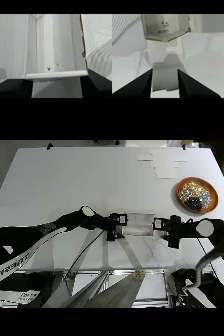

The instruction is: Fold the box and place the chain.

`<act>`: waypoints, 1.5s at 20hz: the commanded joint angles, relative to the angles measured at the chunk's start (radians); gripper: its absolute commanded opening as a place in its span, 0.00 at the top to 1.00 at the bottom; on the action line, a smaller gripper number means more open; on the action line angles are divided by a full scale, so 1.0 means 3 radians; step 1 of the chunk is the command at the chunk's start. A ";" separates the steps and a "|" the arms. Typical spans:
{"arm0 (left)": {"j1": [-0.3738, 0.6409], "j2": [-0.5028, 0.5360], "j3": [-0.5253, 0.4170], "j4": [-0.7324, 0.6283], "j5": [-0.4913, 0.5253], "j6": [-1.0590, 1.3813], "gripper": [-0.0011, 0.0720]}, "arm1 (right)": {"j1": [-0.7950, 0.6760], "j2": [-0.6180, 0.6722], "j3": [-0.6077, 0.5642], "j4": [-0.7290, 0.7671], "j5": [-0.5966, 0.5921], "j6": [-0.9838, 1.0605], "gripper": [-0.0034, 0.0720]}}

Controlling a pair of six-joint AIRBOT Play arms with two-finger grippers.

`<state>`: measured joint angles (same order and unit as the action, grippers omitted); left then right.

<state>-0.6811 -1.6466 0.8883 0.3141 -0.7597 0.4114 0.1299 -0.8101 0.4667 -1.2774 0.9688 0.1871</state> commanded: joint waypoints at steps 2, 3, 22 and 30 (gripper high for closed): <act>0.0000 0.0000 0.0000 0.0000 0.0001 0.0000 0.70 | 0.0004 -0.0114 -0.0050 0.0696 -0.0507 -0.0547 0.51; 0.0000 0.0001 0.0000 0.0000 0.0001 0.0000 0.70 | 0.0004 -0.0189 -0.0050 0.0771 -0.0512 -0.0566 0.51; 0.0000 0.0000 0.0000 0.0000 0.0001 0.0001 0.70 | 0.0004 -0.0628 -0.0050 0.1230 -0.0436 -0.1008 0.66; 0.0000 0.0000 0.0000 0.0000 0.0001 0.0001 0.70 | 0.0004 -0.0759 -0.0078 0.1512 -0.0434 -0.1284 0.66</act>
<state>-0.6807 -1.6463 0.8883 0.3141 -0.7601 0.4110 0.1303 -1.0191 0.4484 -0.8845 0.8352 -0.1478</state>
